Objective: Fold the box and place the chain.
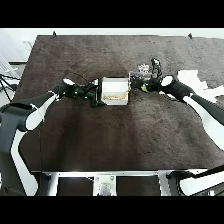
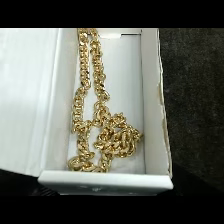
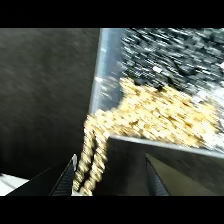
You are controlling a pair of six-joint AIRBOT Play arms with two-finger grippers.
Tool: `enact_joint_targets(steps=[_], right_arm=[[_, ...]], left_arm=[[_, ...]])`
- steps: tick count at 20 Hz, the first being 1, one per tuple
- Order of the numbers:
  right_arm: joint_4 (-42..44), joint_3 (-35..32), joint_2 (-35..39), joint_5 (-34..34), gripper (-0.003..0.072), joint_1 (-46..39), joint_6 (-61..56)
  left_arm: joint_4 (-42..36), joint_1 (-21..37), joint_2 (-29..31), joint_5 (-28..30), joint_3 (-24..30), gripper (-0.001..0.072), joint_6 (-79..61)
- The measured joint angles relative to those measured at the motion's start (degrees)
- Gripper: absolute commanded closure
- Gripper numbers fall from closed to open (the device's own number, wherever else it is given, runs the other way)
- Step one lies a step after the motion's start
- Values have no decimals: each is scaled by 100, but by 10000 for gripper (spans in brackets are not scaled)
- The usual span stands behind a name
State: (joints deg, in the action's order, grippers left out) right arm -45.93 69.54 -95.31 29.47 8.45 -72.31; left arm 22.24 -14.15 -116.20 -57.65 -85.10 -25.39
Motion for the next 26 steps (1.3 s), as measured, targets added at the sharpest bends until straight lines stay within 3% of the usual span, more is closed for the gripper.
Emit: enact_joint_targets(steps=[4,5,7,10,16,26], right_arm=[[728,256,-343,63,194,-15,455],[815,315,-415,83,261,-13,514],[940,404,-546,94,485,31,590],[1032,483,-629,116,679,68,658],[1038,555,-304,94,679,83,802],[-105,564,1832,289,681,361,804]], left_arm=[[0,0,0,0,0,259,0],[-2,0,0,0,0,259,0],[0,0,0,0,0,259,-2],[-2,0,0,0,0,260,-2],[0,-2,0,7,0,260,-2],[-2,-2,0,9,0,259,-2]])
